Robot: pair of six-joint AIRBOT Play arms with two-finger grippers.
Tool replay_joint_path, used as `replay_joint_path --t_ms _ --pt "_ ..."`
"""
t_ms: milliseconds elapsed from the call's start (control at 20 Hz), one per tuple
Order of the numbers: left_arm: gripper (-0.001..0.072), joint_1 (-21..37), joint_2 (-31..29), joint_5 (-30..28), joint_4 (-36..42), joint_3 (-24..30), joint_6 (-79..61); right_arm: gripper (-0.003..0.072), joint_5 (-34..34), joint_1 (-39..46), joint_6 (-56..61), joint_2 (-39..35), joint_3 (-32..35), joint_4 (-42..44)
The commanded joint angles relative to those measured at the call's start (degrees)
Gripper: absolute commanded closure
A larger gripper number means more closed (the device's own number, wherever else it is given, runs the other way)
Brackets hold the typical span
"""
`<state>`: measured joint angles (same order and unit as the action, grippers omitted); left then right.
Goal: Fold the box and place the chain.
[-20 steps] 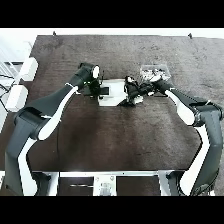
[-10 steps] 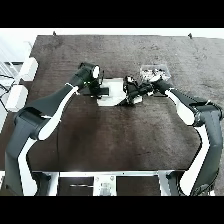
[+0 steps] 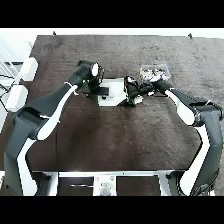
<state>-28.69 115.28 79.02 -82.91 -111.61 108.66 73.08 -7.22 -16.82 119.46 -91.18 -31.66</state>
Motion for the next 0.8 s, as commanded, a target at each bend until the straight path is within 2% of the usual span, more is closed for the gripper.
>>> replay_joint_path --t_ms 0,300,400,600,700,750 --pt "0.0087 0.0 -2.3 0.4 -0.8 -0.8 -2.3 0.0098 0.0 -0.1 0.1 0.0 0.0 0.1" --pt "0.0089 0.0 -10.1 -0.1 -4.8 0.9 -5.2 0.0098 0.0 -0.1 0.1 0.0 0.0 0.1" --pt "0.0089 0.0 -12.8 -3.6 -5.0 3.3 -7.3 0.0098 0.0 -0.1 0.1 0.0 0.0 0.1" --pt "0.0088 0.5 -19.9 -13.0 -5.1 14.6 -15.0 0.0098 0.0 -0.1 0.1 0.0 0.0 0.1" --pt "0.0088 2.8 -24.2 -19.7 0.9 22.0 -23.3 0.0098 0.0 -0.1 0.1 0.0 0.0 0.1" --pt "0.0088 4.7 -26.3 -23.5 6.6 26.1 -30.8 0.0098 0.0 -0.1 0.1 0.0 0.0 0.1"
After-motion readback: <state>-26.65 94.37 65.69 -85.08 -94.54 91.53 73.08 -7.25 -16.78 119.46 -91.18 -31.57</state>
